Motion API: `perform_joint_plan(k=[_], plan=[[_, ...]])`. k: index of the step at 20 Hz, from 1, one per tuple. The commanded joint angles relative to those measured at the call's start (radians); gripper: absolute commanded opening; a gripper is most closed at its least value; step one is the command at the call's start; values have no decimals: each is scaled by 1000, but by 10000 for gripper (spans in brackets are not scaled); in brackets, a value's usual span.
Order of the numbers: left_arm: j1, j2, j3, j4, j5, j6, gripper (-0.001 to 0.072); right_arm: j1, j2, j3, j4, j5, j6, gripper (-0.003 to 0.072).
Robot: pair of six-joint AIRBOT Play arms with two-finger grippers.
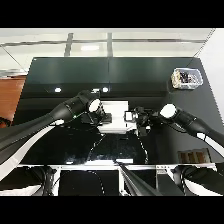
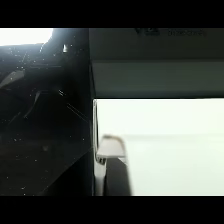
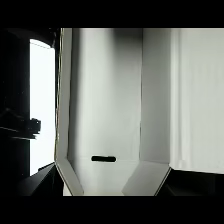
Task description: Fold the box and place the chain.
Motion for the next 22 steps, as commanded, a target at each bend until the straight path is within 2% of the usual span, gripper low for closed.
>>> perform_joint_plan(k=[1, 2, 3, 4, 5, 6, 9, 13, 17, 22], plan=[[1, 1, 1, 0, -2, 0, 23, -3, 9, 0, -47, 7, 8, 640], [1, 1, 1, 0, -1, 0, 23, -3, 9, 0, -47, 8, 8, 532], [1, 1, 1, 0, -1, 0, 23, -3, 9, 0, -47, 8, 9, 528], [1, 1, 1, 0, -1, 0, 23, -3, 9, 0, -46, 7, 9, 404], [1, 1, 1, 0, -1, 0, 23, -3, 9, 0, -46, 7, 9, 392], [1, 1, 1, 0, -1, 0, 23, -3, 9, 0, -46, 8, 12, 298], [1, 1, 1, -3, -1, 0, 23, -3, 8, 0, -8, 11, 55, 297], [1, 1, 1, -7, -1, 0, 24, -2, -22, 0, 168, 10, 51, 297], [1, 1, 1, -7, -1, 0, 24, 0, -54, 0, 183, 7, 49, 298], [1, 1, 1, -8, -1, 0, 24, 0, -89, 0, 279, 6, 8, 298]])
